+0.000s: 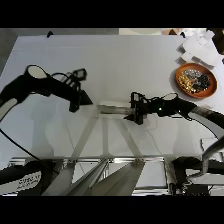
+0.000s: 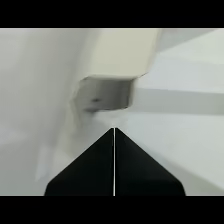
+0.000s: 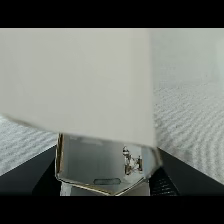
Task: Fold the box and place the chain.
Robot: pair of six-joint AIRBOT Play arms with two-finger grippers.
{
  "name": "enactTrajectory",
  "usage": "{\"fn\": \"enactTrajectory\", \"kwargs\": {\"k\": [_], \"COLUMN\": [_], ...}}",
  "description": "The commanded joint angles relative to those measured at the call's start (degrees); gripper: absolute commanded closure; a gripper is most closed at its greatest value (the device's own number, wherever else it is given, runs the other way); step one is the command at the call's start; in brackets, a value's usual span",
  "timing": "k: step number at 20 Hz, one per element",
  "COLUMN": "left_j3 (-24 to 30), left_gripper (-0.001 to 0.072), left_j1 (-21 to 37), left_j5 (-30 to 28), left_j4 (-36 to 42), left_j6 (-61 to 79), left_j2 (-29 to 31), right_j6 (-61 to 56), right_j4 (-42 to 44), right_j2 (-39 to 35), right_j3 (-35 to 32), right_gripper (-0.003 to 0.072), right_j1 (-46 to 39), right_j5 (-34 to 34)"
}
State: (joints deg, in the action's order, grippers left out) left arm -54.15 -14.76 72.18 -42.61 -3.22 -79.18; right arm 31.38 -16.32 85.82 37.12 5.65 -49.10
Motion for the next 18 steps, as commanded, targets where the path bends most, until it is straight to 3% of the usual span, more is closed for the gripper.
{"fn": "enactTrajectory", "kwargs": {"k": [1, 3, 5, 8, 10, 13, 18], "left_j3": [2.97, 3.10, 3.10, 3.10, 3.10, 3.10, 3.10], "left_gripper": [0.0703, 0.0703, 0.0703, 0.0699, 0.0699, 0.0699, 0.0699], "left_j1": [-8.50, -11.26, -11.45, -10.67, -9.75, -7.37, -3.67], "left_j5": [-0.22, -3.98, -12.90, -27.74, -33.38, -34.25, -28.87], "left_j4": [0.33, 8.13, 14.38, 17.31, 17.46, 17.73, 17.79], "left_j6": [-3.52, -3.45, -3.52, -7.72, -11.13, -14.19, -16.33], "left_j2": [0.79, 0.68, 0.66, 0.31, -0.61, -3.34, -6.10], "right_j6": [-0.02, -0.02, -0.02, -0.02, -0.02, -0.02, -0.02], "right_j4": [0.02, 0.00, 0.00, 0.00, 0.00, 0.02, 0.02], "right_j2": [0.02, 0.02, 0.02, 0.02, 0.02, 0.02, 0.02], "right_j3": [0.04, 0.04, 0.04, 0.04, 0.04, 0.04, 0.04], "right_gripper": [0.0252, 0.0252, 0.0252, 0.0252, 0.0252, 0.0252, 0.0252], "right_j1": [0.04, 0.04, 0.04, 0.04, 0.04, 0.04, 0.04], "right_j5": [0.00, 0.00, 0.00, 0.00, 0.00, 0.00, 0.00]}}
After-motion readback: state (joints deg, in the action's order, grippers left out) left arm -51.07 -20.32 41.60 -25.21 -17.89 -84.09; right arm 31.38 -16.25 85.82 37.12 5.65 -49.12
